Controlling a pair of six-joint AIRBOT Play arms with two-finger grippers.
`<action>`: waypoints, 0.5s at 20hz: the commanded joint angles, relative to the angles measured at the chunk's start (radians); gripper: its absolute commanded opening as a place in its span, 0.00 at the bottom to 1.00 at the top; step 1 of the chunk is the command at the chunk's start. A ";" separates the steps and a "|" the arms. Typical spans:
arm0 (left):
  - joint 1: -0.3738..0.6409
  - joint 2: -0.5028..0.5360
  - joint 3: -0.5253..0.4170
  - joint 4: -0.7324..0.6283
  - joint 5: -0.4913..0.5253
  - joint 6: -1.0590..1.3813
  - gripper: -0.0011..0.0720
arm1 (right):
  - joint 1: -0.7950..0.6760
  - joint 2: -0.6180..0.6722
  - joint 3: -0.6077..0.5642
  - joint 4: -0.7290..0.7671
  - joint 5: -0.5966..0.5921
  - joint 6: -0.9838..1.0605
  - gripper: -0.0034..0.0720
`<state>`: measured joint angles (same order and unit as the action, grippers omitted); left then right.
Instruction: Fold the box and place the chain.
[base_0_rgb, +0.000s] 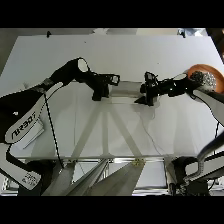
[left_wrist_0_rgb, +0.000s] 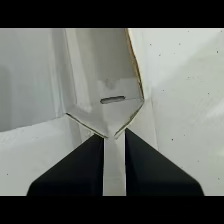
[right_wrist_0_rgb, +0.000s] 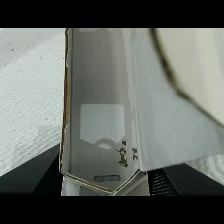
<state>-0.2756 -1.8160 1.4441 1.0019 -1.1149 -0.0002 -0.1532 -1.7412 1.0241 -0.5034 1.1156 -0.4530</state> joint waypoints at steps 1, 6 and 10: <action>0.000 -0.001 0.000 -0.022 0.011 0.000 0.20 | 0.000 0.000 0.000 0.000 0.001 0.000 0.63; -0.003 -0.001 0.000 -0.076 -0.010 0.000 0.20 | 0.000 0.000 0.000 0.000 0.001 0.000 0.63; -0.014 -0.001 0.000 -0.136 -0.016 0.000 0.20 | 0.000 0.000 0.000 0.000 0.001 0.000 0.63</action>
<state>-0.2840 -1.8160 1.4441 0.9092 -1.1225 -0.0002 -0.1532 -1.7412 1.0241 -0.5049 1.1160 -0.4538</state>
